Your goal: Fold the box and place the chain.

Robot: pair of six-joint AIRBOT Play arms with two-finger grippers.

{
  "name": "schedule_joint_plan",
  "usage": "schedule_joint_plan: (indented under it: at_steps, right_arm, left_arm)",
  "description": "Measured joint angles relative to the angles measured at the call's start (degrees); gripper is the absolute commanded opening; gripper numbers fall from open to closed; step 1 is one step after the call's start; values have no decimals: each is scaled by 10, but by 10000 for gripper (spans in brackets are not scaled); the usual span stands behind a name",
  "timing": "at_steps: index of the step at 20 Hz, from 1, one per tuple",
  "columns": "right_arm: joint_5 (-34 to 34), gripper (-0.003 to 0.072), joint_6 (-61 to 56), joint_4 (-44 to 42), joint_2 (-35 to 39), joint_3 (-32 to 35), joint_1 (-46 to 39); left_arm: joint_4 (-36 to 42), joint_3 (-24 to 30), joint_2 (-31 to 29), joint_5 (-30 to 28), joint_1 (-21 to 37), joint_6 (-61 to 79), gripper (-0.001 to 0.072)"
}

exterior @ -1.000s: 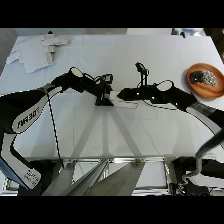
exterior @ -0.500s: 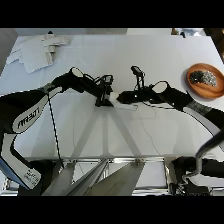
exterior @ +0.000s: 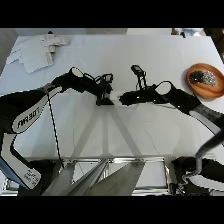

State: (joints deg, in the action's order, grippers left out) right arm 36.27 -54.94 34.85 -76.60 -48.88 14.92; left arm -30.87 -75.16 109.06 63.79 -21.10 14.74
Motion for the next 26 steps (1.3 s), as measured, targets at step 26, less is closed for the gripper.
schedule_joint_plan:
  at_steps: [26]
  right_arm:
    - [60,9,18,69,46,100,-103]
  left_arm:
    - [-6,0,0,12,0,4,393]
